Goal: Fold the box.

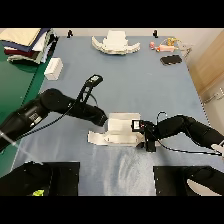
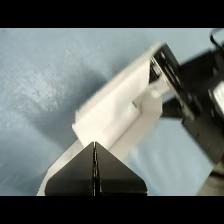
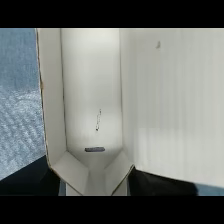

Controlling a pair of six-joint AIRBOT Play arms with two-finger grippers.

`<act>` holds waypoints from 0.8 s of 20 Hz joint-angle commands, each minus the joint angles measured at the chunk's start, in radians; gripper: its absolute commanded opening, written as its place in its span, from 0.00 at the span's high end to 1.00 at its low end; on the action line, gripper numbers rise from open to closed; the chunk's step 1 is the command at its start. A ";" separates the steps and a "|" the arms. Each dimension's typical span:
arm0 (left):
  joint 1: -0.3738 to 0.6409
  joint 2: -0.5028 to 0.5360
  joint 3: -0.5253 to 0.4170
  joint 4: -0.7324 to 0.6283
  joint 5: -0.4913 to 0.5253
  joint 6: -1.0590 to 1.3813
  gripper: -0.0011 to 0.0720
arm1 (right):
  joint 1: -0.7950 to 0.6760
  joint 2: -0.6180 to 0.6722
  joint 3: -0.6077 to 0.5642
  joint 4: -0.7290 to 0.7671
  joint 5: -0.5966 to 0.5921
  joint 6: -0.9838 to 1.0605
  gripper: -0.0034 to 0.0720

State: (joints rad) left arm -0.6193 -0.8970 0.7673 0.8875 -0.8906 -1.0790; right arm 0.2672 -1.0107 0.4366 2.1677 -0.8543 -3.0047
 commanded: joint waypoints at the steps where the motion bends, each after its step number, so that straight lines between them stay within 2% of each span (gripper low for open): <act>1: 0.008 0.142 -0.084 0.061 -0.089 0.235 0.96 | 0.000 0.001 0.001 0.001 0.000 0.001 0.29; 2: 0.008 0.149 -0.104 0.060 -0.087 0.281 0.59 | 0.000 0.001 0.001 0.001 0.000 0.000 0.29; 3: 0.008 0.146 -0.122 0.060 -0.073 0.332 0.05 | 0.000 0.001 0.001 0.001 0.000 0.001 0.29; 4: 0.008 0.140 -0.138 0.060 -0.053 0.373 0.03 | 0.000 0.001 0.001 0.001 0.000 0.000 0.29; 11: 0.012 0.005 -0.157 0.057 -0.033 0.690 0.03 | 0.000 0.001 0.001 0.001 0.000 0.001 0.29; 16: 0.047 -0.081 -0.170 -0.029 -0.035 0.920 0.03 | 0.000 0.001 0.001 0.001 0.000 0.000 0.29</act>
